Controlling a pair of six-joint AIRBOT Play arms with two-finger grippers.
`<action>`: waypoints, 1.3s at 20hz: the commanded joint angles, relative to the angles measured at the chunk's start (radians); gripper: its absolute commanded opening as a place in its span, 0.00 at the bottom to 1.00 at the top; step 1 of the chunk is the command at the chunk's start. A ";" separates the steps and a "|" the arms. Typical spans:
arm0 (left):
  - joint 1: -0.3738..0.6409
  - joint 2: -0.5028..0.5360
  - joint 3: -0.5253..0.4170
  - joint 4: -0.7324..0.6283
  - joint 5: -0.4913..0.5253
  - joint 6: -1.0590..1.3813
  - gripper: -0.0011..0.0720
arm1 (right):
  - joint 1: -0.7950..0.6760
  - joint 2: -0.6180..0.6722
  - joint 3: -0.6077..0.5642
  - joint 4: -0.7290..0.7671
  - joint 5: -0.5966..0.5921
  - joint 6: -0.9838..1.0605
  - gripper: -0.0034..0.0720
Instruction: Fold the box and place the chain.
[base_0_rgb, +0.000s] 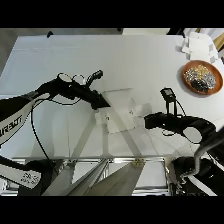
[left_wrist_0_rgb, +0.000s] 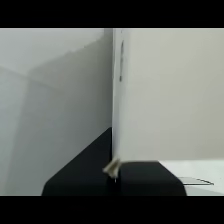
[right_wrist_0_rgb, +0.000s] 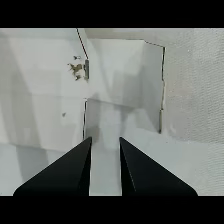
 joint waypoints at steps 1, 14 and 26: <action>-0.001 0.030 0.002 0.002 -0.063 0.032 0.02 | 0.001 0.006 0.040 0.006 0.056 -0.029 0.31; -0.003 0.511 -0.367 0.101 0.076 0.432 0.01 | 0.001 0.362 0.087 -0.003 0.298 -0.051 0.31; -0.036 0.364 -0.435 -0.189 0.240 0.740 0.02 | 0.001 0.360 0.087 0.001 0.289 -0.051 0.31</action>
